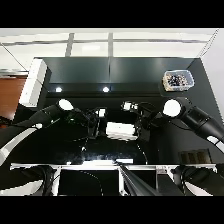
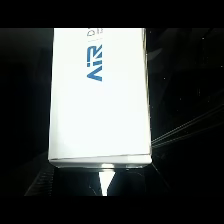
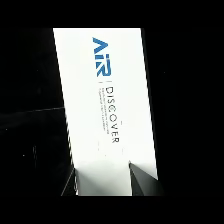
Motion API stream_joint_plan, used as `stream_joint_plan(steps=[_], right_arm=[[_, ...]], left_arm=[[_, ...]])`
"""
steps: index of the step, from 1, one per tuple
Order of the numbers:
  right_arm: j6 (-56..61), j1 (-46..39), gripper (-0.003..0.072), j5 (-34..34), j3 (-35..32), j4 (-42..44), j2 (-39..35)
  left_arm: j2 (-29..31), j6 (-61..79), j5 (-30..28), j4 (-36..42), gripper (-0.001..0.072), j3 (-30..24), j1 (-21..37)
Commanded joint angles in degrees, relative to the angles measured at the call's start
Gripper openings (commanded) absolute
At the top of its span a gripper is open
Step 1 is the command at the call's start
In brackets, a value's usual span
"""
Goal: Fold the box and place the chain.
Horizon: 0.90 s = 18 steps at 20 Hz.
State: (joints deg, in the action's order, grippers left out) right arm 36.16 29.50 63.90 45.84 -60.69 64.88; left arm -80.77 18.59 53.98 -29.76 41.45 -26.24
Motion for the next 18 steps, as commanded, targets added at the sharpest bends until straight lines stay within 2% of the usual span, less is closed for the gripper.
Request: stream_joint_plan(steps=[1,18], right_arm=[[2.71,0.92,0.0391,-0.15,-0.04,-0.9,0.04],[4.15,0.87,0.0391,-0.07,1.95,-0.66,-0.04]], left_arm=[[0.0,0.0,-0.04,0.02,0.0355,0.02,0.02],[0.0,0.0,-0.04,0.02,0.0355,0.02,0.02]])
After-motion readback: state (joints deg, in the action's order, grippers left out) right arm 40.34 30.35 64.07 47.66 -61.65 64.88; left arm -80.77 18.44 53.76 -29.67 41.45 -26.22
